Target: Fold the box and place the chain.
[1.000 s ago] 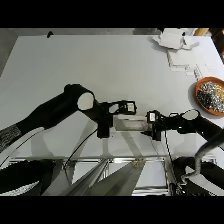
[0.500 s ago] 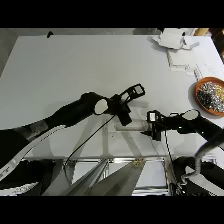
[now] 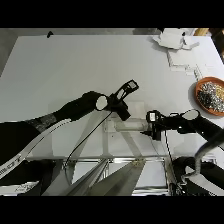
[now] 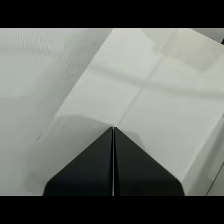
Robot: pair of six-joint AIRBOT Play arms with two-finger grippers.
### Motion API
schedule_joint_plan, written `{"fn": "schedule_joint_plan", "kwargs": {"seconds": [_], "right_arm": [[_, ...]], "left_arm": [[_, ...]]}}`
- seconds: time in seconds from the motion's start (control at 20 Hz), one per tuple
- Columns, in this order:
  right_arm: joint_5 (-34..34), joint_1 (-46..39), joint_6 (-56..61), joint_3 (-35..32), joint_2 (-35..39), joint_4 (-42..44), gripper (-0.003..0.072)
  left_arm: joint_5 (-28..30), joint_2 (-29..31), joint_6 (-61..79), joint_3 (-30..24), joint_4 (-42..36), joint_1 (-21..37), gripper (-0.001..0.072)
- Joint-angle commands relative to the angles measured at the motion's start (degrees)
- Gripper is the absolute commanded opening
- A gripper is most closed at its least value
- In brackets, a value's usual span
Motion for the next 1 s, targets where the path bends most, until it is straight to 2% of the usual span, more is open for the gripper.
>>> {"fn": "schedule_joint_plan", "kwargs": {"seconds": [0.0,0.15,0.25,0.35,0.6,0.8,0.95], "right_arm": [[0.07,0.0,0.09,0.0,-0.02,0.02,0.046],[0.07,0.0,0.09,0.0,-0.02,0.02,0.046],[0.04,0.0,0.09,0.0,-0.02,0.02,0.046],[0.07,0.0,0.09,0.0,-0.02,0.02,0.046],[0.04,0.0,0.09,0.0,-0.02,0.02,0.046],[0.07,0.0,0.09,0.0,-0.02,0.02,0.046],[0.07,0.0,0.09,0.0,-0.02,0.02,0.046]], "left_arm": [[-5.88,5.4,0.2,0.02,6.38,1.31,0.0011],[-14.62,9.53,0.33,-0.02,12.09,2.54,0.0036],[-20.24,10.86,2.58,-0.11,12.57,2.89,0.0045],[-22.36,11.34,4.63,-1.31,11.82,2.82,0.0084],[-21.31,11.32,19.5,-9.01,5.88,3.04,0.0083],[-16.37,11.32,34.25,-15.63,3.28,3.06,0.0084],[-13.64,11.3,39.8,-17.38,2.8,3.06,0.0113]]}}
